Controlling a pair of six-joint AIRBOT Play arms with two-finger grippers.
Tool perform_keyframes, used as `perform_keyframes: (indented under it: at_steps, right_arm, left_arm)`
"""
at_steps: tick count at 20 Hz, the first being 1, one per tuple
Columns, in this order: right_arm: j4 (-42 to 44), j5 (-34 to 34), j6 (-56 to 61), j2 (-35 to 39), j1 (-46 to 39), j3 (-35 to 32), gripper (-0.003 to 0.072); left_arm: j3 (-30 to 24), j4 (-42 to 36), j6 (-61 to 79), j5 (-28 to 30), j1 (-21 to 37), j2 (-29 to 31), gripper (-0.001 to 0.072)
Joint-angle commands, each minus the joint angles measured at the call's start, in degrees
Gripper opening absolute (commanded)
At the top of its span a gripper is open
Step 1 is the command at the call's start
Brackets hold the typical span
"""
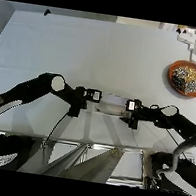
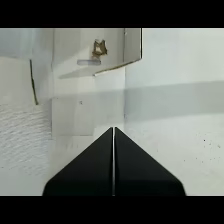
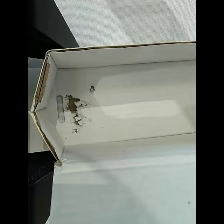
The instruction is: Fold the box and place the chain.
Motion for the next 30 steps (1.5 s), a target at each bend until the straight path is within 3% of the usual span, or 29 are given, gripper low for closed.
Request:
perform_keyframes:
  at_steps: [1, 3, 5, 6, 11, 16, 22, 25, 30]
  right_arm:
    - [0.02, 0.00, 0.02, 0.00, 0.02, -0.02, 0.0336]
    - [0.02, 0.00, 0.02, 0.00, 0.02, -0.02, 0.0336]
    - [0.02, 0.00, 0.02, 0.00, 0.02, -0.02, 0.0336]
    - [0.02, 0.00, 0.02, 0.00, 0.02, -0.02, 0.0336]
    - [0.02, 0.02, 0.02, 0.00, 0.02, -0.02, 0.0336]
    - [0.00, 0.02, 0.02, 0.00, 0.02, -0.02, 0.0336]
    - [0.00, 0.00, 0.02, 0.00, 0.02, -0.02, 0.0336]
    - [0.02, 0.00, 0.02, 0.00, 0.02, -0.02, 0.0336]
    - [0.02, 0.00, 0.02, 0.00, 0.02, -0.02, 0.0336]
  left_arm:
    - [-0.72, 0.76, 2.40, 1.79, 0.98, -1.95, 0.0071]
    - [-0.70, 0.74, 2.58, 4.02, 1.22, -1.86, 0.0144]
    - [-0.66, 0.26, 4.44, 6.91, 1.38, -1.68, 0.0371]
    - [-0.66, -0.31, 6.01, 7.72, 1.38, -1.42, 0.0421]
    - [-0.66, -4.11, 17.51, 8.55, 1.38, 0.57, 0.0420]
    - [-0.66, -7.48, 18.25, 12.15, 1.49, -0.15, 0.0419]
    - [-0.66, -9.38, 23.08, 8.22, 0.17, -1.42, 0.0404]
    - [-0.66, -9.84, 23.06, 5.53, 0.17, -1.42, 0.0263]
    - [-0.66, -12.79, 23.08, 7.02, -1.20, -1.73, 0.0262]
